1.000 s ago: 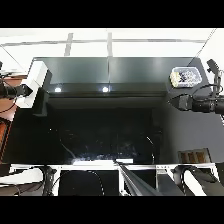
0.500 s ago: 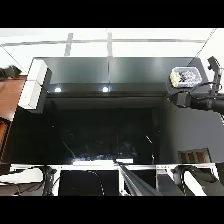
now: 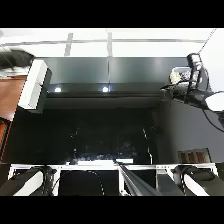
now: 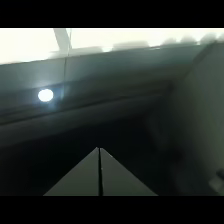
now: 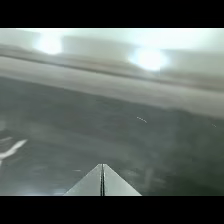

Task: Fold the box and place the chain.

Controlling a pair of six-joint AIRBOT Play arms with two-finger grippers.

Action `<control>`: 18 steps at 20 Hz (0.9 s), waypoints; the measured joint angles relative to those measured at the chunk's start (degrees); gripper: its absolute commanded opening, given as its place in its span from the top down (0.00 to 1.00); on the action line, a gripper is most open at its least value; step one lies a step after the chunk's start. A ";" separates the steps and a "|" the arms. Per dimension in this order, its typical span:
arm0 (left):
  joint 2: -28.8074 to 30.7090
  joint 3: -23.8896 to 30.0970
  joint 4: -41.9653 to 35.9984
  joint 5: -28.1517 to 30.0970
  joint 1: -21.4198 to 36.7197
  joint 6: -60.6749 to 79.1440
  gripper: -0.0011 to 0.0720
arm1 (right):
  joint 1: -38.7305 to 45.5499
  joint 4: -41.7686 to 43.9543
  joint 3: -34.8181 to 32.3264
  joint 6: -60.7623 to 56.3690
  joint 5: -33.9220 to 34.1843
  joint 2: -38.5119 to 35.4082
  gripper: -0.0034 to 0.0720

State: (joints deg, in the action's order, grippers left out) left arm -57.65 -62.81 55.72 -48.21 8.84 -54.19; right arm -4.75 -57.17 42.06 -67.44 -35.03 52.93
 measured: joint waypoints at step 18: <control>25.51 34.67 6.62 26.75 -7.41 -4.46 0.95 | 0.66 -11.43 -4.00 -8.46 5.70 4.09 0.93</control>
State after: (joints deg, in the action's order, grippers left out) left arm -32.14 -28.14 62.35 -21.45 1.43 -58.65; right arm -4.10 -68.60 38.06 -75.90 -29.32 57.01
